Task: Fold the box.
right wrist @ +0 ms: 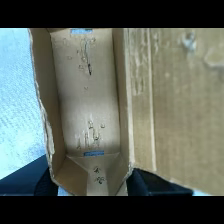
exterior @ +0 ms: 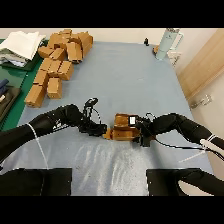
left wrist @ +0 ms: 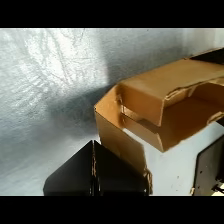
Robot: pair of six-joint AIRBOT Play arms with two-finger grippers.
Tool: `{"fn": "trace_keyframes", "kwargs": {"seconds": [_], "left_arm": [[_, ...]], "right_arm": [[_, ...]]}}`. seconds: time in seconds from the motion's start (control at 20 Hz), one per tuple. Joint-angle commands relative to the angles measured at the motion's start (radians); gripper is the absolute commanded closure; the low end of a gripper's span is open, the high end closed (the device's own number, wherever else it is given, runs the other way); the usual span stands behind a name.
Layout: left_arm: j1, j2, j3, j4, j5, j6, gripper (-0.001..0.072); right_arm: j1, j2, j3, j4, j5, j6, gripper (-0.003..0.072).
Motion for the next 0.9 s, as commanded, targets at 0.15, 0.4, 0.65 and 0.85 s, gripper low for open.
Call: {"fn": "trace_keyframes", "kwargs": {"seconds": [0.15, 0.4, 0.65, 0.85], "left_arm": [[-0.005, 0.062, 0.014, -0.013, 0.0, 0.006, 0.0694], [-0.005, 0.062, 0.033, -0.037, 0.005, 0.006, 0.0234], [-0.024, 0.06, 0.033, -0.084, 0.035, 0.045, 0.0247], [-0.067, 0.021, 0.034, -0.122, 0.072, 0.081, 0.0247]], "right_arm": [[0.0, 0.0, 0.0, 0.0, 0.0, 0.0, 0.0173], [0.0, 0.0, 0.0, 0.0, 0.0, 0.0, 0.0174], [0.0, 0.0, 0.0, 0.0, 0.0, 0.0, 0.0173], [0.0, -0.001, 0.0, 0.0, 0.0, 0.0, 0.0174]]}}
